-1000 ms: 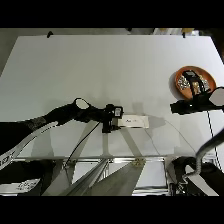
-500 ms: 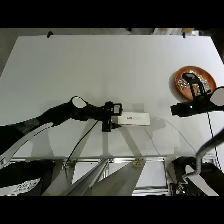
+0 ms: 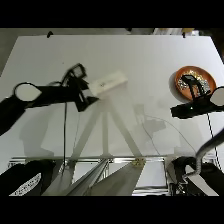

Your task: Fold the box and place the chain.

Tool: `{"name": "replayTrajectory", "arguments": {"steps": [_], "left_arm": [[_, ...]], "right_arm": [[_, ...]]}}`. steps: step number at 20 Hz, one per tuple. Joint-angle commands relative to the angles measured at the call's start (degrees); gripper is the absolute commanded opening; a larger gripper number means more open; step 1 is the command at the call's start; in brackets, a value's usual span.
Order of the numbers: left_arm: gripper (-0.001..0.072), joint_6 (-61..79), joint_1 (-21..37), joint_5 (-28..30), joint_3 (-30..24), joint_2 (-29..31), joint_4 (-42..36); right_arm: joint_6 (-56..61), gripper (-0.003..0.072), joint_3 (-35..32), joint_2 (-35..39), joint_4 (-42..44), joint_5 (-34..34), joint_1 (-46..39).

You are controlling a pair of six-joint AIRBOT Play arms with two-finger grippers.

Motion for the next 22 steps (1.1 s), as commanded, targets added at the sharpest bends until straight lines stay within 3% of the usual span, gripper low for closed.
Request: {"name": "replayTrajectory", "arguments": {"steps": [1,4,6,8,9,13,18,19,20,21,22], "left_arm": [[0.0151,-23.52,13.22,-4.90,0.00,4.87,13.49],[0.0153,-36.44,24.33,-11.19,-0.09,4.13,25.16],[0.0166,-38.97,30.73,-13.86,-0.28,3.08,28.17],[0.0290,-39.01,36.17,-14.36,-1.22,2.19,27.87],[0.0292,-38.99,38.29,-14.32,-2.14,1.97,27.93],[0.0292,-38.14,42.99,-13.86,-6.75,1.75,30.10],[0.0296,-38.40,43.12,-14.84,-11.06,1.70,33.03],[0.0381,-38.40,43.12,-15.80,-11.10,1.73,33.05],[0.0536,-38.45,43.12,-16.81,-11.10,1.73,33.05],[0.0622,-38.60,43.12,-18.14,-11.10,1.73,33.07],[0.0664,-38.58,43.12,-19.37,-11.10,1.73,33.16]], "right_arm": [[-0.02,0.0015,0.02,0.04,0.02,0.13,-0.04],[-0.02,0.0015,0.04,0.04,0.02,0.11,-0.04],[-0.02,0.0015,0.04,0.02,0.02,0.11,-0.04],[-0.02,0.0015,0.04,0.04,0.02,0.11,-0.04],[-0.02,0.0015,0.04,0.02,0.02,0.13,-0.04],[-0.02,0.0015,0.04,0.04,0.02,0.11,-0.04],[-0.02,0.0015,0.04,0.04,0.02,0.11,-0.04],[-0.02,0.0015,0.04,0.04,0.02,0.09,-0.04],[-0.02,0.0015,0.04,0.02,0.02,0.11,-0.04],[0.00,0.0015,0.04,0.02,0.02,0.11,-0.04],[-0.02,0.0015,0.04,0.04,0.02,0.11,-0.04]]}}
